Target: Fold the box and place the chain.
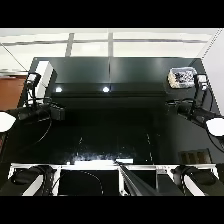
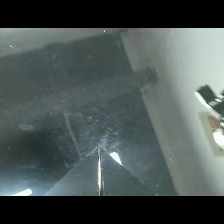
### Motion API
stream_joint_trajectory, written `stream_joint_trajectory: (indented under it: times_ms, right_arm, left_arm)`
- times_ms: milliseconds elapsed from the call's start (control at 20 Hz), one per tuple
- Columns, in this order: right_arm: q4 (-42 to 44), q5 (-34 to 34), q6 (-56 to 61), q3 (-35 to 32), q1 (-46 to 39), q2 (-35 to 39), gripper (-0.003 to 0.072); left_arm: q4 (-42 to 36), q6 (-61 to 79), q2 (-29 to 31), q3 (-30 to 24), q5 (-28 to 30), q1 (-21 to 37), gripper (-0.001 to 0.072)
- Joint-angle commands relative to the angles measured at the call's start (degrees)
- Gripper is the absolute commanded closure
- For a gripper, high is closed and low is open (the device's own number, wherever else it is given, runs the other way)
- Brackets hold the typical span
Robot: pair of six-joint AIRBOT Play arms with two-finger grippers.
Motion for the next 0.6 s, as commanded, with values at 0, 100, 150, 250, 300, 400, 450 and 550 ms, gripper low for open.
stream_joint_trajectory:
  times_ms: [0, 100, 150, 250, 300, 400, 450, 550]
  right_arm:
    - [-1.4, -1.7, 0.2, -1.6, 0.2, 0.6, 0.0649]
    - [-1.4, -1.6, 0.2, -1.6, 0.2, 0.6, 0.0649]
    - [-1.4, -1.7, 0.2, -1.6, 0.2, 0.6, 0.0649]
    - [-1.4, -1.7, 0.2, -1.6, 0.2, 0.6, 0.0649]
    - [-1.4, -1.7, 0.2, -1.6, 0.2, 0.6, 0.0649]
    - [-1.4, -1.7, 0.2, -1.6, 0.2, 0.6, 0.0649]
    - [-1.4, -1.7, 0.2, -1.6, 0.2, 0.6, 0.0649]
    - [-1.4, -1.7, 0.2, -1.6, 0.2, 0.6, 0.0649]
  left_arm:
    - [2.7, -1.5, 1.9, -2.1, 7.3, -1.0, 0.0682]
    - [2.5, -1.5, 1.9, -2.1, 8.2, -0.7, 0.0682]
    - [2.4, -1.5, 1.9, -2.1, 8.3, -0.7, 0.0682]
    - [2.5, -1.5, 1.9, -2.1, 8.1, -0.7, 0.0681]
    - [2.4, -1.5, 1.9, -2.1, 8.1, -0.7, 0.0681]
    - [2.4, -1.5, 1.8, -2.1, 8.2, -0.7, 0.0681]
    - [2.4, -1.5, 1.8, -2.1, 8.2, -0.7, 0.0680]
    - [2.4, -1.5, 1.8, -2.1, 8.2, -0.7, 0.0681]
